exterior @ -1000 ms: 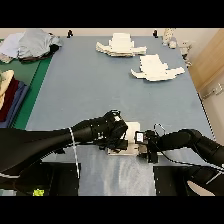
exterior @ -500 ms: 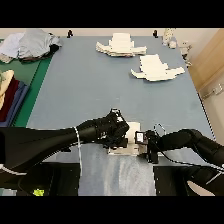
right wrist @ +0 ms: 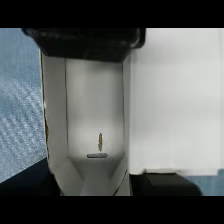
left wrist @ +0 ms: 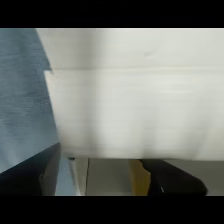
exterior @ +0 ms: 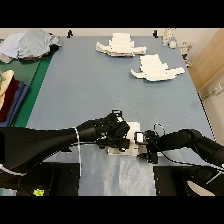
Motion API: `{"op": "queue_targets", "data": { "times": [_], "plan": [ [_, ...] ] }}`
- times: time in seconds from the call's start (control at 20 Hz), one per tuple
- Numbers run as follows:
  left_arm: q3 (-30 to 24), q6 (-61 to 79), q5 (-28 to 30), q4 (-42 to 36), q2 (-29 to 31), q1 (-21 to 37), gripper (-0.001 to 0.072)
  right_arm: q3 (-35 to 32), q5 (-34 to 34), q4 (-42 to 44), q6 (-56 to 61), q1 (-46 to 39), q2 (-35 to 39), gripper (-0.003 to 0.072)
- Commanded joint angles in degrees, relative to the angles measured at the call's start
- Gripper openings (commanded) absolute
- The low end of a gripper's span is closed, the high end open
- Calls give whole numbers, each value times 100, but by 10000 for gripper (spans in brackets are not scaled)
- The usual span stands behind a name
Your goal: Fold the box.
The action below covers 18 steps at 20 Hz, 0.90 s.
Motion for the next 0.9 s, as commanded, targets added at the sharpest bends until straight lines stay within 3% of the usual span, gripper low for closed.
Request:
{"op": "queue_targets", "data": {
  "times": [0.0,0.15,0.3,0.35,0.4,0.45,0.75,0.85],
  "plan": [
    [94,-35,-227,22,173,9,599,2,-2,0,9,2,4,522],
    [238,-35,-577,199,706,9,599,2,-2,0,9,2,4,522],
    [260,-33,-1298,527,1401,9,597,2,-2,0,9,2,4,522],
    [260,-26,-1532,660,1639,9,535,2,-2,0,9,2,4,522],
    [260,-26,-1670,776,1832,9,321,2,-2,0,9,2,4,521],
    [258,81,-1720,866,2006,9,3,2,-2,0,9,2,4,521],
    [216,1543,-887,1023,2173,140,11,2,-2,0,9,2,4,521],
    [212,2267,-850,1021,2175,225,11,2,-2,0,9,2,4,522]
  ]
}}
